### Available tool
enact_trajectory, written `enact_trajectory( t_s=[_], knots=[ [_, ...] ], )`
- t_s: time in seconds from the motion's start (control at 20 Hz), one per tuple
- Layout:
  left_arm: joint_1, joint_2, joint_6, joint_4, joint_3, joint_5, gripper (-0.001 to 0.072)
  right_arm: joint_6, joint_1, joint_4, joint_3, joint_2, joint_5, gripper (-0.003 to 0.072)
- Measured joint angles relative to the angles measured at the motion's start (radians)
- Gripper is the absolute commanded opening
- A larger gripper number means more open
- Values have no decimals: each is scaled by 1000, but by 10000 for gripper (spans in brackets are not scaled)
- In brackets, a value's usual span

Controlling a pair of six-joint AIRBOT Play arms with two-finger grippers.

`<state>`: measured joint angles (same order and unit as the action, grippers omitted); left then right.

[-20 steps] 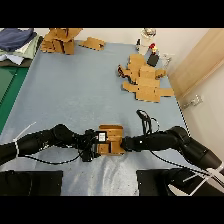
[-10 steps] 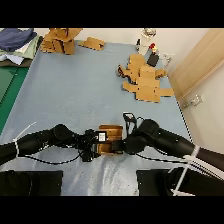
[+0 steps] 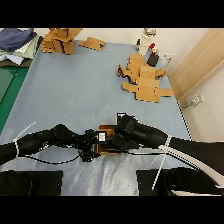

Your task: Fold the box.

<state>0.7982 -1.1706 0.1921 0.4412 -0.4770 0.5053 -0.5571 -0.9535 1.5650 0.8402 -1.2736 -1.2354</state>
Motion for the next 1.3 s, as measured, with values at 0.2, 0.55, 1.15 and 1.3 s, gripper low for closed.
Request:
enact_trajectory(
  t_s=[0.2, 0.55, 1.15, 1.3],
  knots=[
    [0, 0, 1, 0, 0, 0, 468, -8, -2, 1, 15, -9, -27, 458],
    [0, 0, 2, 0, 0, 0, 468, 1, -2, 13, 60, 80, -103, 458],
    [0, 0, 2, 0, 0, 0, 468, -157, 315, -199, 61, 352, -254, 2],
    [0, 0, 2, 0, 0, 0, 468, -370, 542, -87, 34, 274, -75, 2]
  ],
)
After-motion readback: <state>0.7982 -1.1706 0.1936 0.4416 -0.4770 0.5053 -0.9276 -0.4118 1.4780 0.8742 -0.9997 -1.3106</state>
